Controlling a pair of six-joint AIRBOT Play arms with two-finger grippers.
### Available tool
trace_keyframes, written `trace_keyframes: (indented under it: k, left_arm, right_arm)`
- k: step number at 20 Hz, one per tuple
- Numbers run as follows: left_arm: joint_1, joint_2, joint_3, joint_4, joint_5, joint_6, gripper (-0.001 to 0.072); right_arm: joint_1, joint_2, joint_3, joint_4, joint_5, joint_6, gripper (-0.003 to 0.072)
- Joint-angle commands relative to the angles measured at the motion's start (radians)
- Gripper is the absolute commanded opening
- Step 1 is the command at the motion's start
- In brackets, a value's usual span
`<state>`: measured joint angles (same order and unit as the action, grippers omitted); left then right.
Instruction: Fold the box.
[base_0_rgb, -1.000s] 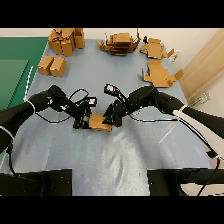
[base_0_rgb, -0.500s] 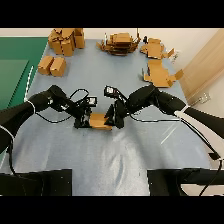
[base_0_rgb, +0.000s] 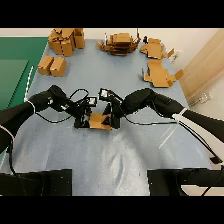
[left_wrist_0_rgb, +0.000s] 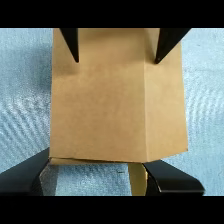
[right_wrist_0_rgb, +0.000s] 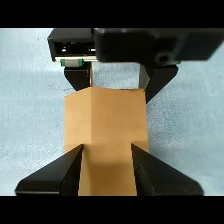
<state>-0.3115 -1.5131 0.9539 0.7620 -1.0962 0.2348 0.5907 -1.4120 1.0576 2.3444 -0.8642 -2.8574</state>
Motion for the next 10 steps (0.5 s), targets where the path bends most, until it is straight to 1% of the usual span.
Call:
trace_keyframes:
  k: [1, 3, 7, 8, 10]
  left_arm:
    - [0.0, 0.0, 0.0, 0.0, -0.003, 0.0, 0.0296]
    - [0.0, 0.0, 0.0, 0.0, -0.003, 0.0, 0.0297]
    - [0.0, 0.0, 0.0, 0.0, -0.003, 0.0, 0.0296]
    - [0.0, 0.0, 0.0, 0.0, -0.003, 0.0, 0.0296]
    - [0.0, 0.0, 0.0, 0.0, -0.003, 0.0, 0.0296]
  right_arm:
    - [0.013, 0.005, 0.0, -0.023, -0.052, 0.004, 0.0483]
    - [0.016, 0.005, 0.0, -0.037, -0.045, 0.018, 0.0483]
    - [0.016, 0.005, 0.001, -0.041, 0.013, 0.051, 0.048]
    - [0.016, 0.005, 0.001, -0.046, 0.024, 0.056, 0.0467]
    - [0.016, 0.005, 0.001, -0.056, 0.047, 0.057, 0.0408]
